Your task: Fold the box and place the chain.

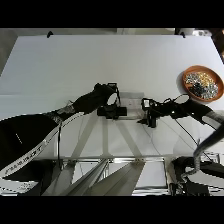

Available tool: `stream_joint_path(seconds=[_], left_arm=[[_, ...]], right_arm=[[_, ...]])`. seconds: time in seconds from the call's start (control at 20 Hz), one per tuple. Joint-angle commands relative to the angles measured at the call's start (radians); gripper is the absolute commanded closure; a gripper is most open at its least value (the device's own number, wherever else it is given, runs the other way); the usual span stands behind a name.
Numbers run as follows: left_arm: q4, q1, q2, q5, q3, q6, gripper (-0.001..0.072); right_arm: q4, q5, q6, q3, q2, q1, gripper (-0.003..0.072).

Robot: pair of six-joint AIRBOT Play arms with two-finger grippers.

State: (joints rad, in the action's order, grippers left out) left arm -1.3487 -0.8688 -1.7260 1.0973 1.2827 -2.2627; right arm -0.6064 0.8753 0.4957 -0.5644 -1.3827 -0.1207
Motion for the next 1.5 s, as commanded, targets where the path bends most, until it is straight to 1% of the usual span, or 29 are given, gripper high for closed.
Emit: stream_joint_path(seconds=[0.0, 0.05, 0.2, 0.25, 0.3, 0.35, 0.6, 0.65, 0.7, 0.75, 0.8, 0.85, 0.9, 1.0, 1.1, 1.2, 1.4, 1.45], left_arm=[[0.005, -0.006, -0.006, -0.014, -0.001, -0.004, 0.0530], [0.004, -0.006, -0.006, -0.013, -0.001, -0.004, 0.0502], [0.005, -0.006, -0.006, -0.012, -0.001, -0.004, 0.0506], [0.005, -0.006, -0.006, -0.012, -0.001, -0.004, 0.0527], [0.005, -0.006, -0.006, -0.011, -0.001, -0.004, 0.0635], [0.005, -0.006, -0.005, -0.011, -0.001, -0.004, 0.0703], [0.009, -0.006, -0.003, -0.002, -0.001, 0.019, 0.0696], [0.009, -0.006, -0.002, 0.000, -0.001, 0.019, 0.0675], [0.010, -0.006, -0.002, 0.000, -0.001, 0.019, 0.0568], [0.010, -0.006, 0.000, 0.001, -0.001, 0.019, 0.0398], [0.009, -0.006, 0.005, 0.000, -0.001, 0.019, 0.0281], [0.008, -0.006, 0.011, -0.001, -0.001, 0.019, 0.0215], [0.007, -0.006, 0.021, -0.010, -0.001, 0.019, 0.0202], [0.003, -0.005, 0.041, -0.032, -0.001, 0.019, 0.0202], [0.001, -0.005, 0.061, -0.032, -0.001, 0.026, 0.0202], [0.003, -0.005, 0.080, -0.021, -0.001, 0.069, 0.0202], [0.008, 0.014, 0.135, 0.042, -0.001, 0.155, 0.0197], [0.008, 0.022, 0.151, 0.042, -0.001, 0.169, 0.0197]], right_arm=[[0.001, 0.000, -0.001, -0.001, 0.001, -0.001, 0.0280], [0.001, 0.000, -0.001, -0.001, 0.001, -0.001, 0.0280], [0.001, 0.000, -0.001, -0.001, 0.001, -0.001, 0.0280], [0.001, 0.000, -0.001, -0.001, 0.001, -0.001, 0.0280], [0.001, 0.000, -0.001, -0.001, 0.001, -0.001, 0.0280], [0.001, 0.000, -0.001, -0.001, 0.001, -0.001, 0.0280], [0.001, 0.000, -0.001, -0.001, 0.001, -0.001, 0.0280], [0.001, 0.000, -0.001, -0.001, 0.001, -0.001, 0.0280], [0.001, 0.000, -0.001, -0.001, 0.001, -0.001, 0.0280], [0.001, 0.000, -0.001, -0.001, 0.001, -0.001, 0.0280], [0.001, 0.000, -0.001, -0.001, 0.001, -0.001, 0.0280], [0.001, 0.000, -0.001, -0.001, 0.001, -0.001, 0.0280], [0.001, 0.000, -0.001, -0.001, 0.001, -0.001, 0.0280], [0.001, 0.000, -0.001, -0.001, 0.001, -0.001, 0.0280], [0.001, 0.000, -0.001, -0.001, 0.001, -0.001, 0.0280], [0.001, 0.000, -0.001, -0.001, 0.001, -0.001, 0.0280], [0.001, 0.000, -0.001, -0.001, 0.001, -0.001, 0.0280], [0.001, 0.000, -0.001, -0.001, 0.001, -0.001, 0.0280]])
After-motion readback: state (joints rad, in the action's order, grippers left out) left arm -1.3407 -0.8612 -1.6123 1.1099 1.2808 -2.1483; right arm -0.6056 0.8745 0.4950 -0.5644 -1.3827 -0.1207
